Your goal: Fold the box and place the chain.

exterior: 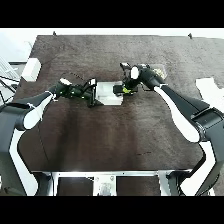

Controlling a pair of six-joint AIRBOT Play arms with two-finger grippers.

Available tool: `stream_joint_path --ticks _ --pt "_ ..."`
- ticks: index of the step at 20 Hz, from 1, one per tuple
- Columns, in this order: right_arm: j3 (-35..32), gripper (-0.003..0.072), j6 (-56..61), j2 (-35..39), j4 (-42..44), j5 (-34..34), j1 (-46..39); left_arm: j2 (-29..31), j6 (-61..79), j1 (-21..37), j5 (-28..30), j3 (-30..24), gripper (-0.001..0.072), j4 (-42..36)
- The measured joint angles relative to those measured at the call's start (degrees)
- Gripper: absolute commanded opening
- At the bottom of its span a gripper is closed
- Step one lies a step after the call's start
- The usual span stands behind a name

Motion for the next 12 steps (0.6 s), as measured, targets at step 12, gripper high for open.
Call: stream_joint_path --ticks 12 --pt "7.17 0.0404 8.66 -4.07 -7.85 8.17 3.1 0.0 -0.02 0.0 0.04 0.0 0.0335 -0.02"
